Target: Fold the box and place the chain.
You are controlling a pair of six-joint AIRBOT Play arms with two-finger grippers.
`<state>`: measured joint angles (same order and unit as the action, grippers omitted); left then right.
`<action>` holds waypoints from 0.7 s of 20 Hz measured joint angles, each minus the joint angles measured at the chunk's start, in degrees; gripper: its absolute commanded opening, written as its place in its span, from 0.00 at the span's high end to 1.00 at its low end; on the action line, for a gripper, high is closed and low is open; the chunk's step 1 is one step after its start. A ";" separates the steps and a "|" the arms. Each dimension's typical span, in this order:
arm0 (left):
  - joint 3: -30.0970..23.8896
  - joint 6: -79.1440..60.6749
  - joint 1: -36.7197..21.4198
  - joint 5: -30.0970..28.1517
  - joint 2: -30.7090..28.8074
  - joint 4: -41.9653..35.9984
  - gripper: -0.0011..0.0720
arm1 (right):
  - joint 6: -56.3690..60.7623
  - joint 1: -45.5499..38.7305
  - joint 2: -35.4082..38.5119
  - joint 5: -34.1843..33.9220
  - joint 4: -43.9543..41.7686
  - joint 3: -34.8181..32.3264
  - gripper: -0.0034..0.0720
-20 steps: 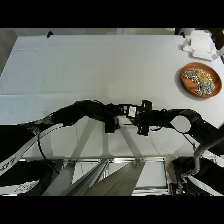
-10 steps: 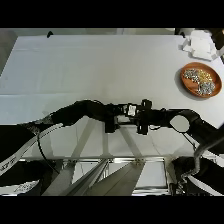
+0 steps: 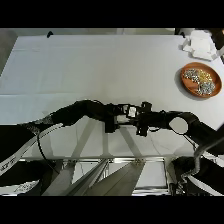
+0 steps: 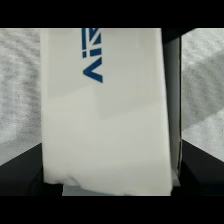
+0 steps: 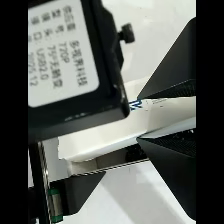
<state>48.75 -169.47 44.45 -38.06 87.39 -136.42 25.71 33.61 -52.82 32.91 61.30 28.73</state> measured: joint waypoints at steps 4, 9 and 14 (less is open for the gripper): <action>0.00 -0.13 0.02 0.00 0.00 0.13 0.53 | -0.07 -0.02 0.55 1.01 0.20 -0.28 0.67; -0.02 -0.24 0.07 -0.22 0.00 0.13 0.53 | -0.09 -0.04 1.18 3.52 -0.57 -0.44 0.67; -0.02 -0.13 0.07 -0.24 0.00 0.11 0.53 | -0.09 -0.04 1.68 5.35 -1.42 -0.70 0.66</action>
<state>48.73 -169.60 44.51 -38.30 87.39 -136.31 25.63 33.56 -51.13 38.26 59.88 28.03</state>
